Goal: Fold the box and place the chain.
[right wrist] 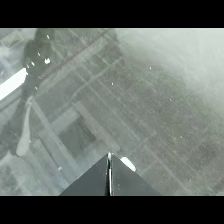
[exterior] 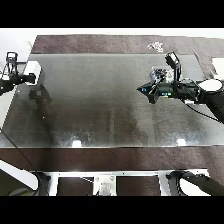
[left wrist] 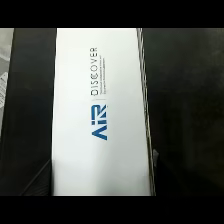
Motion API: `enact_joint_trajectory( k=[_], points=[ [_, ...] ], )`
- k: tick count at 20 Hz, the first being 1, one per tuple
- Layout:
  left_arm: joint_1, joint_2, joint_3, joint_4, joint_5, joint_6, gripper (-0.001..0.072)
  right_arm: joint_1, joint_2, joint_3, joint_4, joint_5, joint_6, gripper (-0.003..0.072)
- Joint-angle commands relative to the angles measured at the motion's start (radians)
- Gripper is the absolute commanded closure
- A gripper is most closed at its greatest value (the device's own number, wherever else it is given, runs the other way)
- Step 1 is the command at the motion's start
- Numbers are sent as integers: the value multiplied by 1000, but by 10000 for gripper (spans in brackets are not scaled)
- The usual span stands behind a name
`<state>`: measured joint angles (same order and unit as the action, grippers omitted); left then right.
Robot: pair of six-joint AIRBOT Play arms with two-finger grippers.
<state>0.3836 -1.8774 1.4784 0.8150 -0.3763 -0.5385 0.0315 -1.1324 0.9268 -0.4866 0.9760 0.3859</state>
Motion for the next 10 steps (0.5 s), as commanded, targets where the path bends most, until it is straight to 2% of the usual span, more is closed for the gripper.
enact_joint_trajectory(
  k=[1, 5, 10],
  points=[
    [3, -1, 1, 1, -35, -4, -11, 1, 0, -1, 38, 0, -1, 671],
    [3, 42, 21, 42, -41, 8, -11, 1, 0, -1, 38, 0, -1, 671],
    [5, 163, 34, 95, -64, 11, -11, 2, 1, -1, 42, 1, 0, 671]
  ],
)
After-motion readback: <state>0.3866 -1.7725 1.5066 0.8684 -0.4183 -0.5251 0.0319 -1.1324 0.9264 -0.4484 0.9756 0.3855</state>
